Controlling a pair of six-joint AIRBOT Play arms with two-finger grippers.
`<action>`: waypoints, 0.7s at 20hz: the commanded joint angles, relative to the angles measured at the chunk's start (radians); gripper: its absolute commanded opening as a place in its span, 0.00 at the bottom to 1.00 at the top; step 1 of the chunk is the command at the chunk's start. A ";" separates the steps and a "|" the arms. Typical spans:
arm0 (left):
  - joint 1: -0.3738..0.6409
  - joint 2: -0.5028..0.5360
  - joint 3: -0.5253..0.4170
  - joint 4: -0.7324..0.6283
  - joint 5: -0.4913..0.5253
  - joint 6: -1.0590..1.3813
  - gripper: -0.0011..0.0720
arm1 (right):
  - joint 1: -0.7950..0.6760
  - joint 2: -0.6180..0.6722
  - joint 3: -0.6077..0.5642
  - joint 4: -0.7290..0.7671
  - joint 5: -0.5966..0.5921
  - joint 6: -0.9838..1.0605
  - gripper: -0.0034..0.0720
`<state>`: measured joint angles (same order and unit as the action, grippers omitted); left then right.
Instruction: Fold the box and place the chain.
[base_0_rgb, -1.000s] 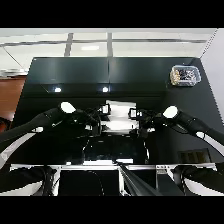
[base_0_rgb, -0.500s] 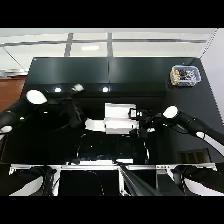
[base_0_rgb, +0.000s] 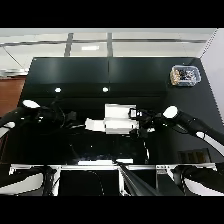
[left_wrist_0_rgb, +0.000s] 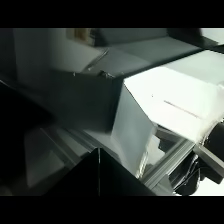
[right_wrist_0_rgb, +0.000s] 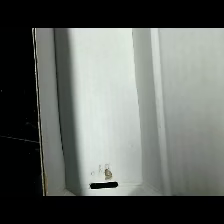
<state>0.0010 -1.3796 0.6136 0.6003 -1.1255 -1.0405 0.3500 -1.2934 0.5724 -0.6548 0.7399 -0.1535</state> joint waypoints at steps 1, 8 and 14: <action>-0.135 -0.067 0.019 -0.044 0.068 -0.029 0.05 | 0.001 0.000 0.000 0.000 0.000 0.000 0.06; -0.187 -0.103 0.122 -0.042 -0.012 0.042 0.05 | 0.001 0.000 0.000 0.000 0.000 0.000 0.06; -0.188 -0.103 0.172 -0.074 -0.084 0.049 0.90 | 0.001 0.000 0.000 0.000 0.000 0.000 0.06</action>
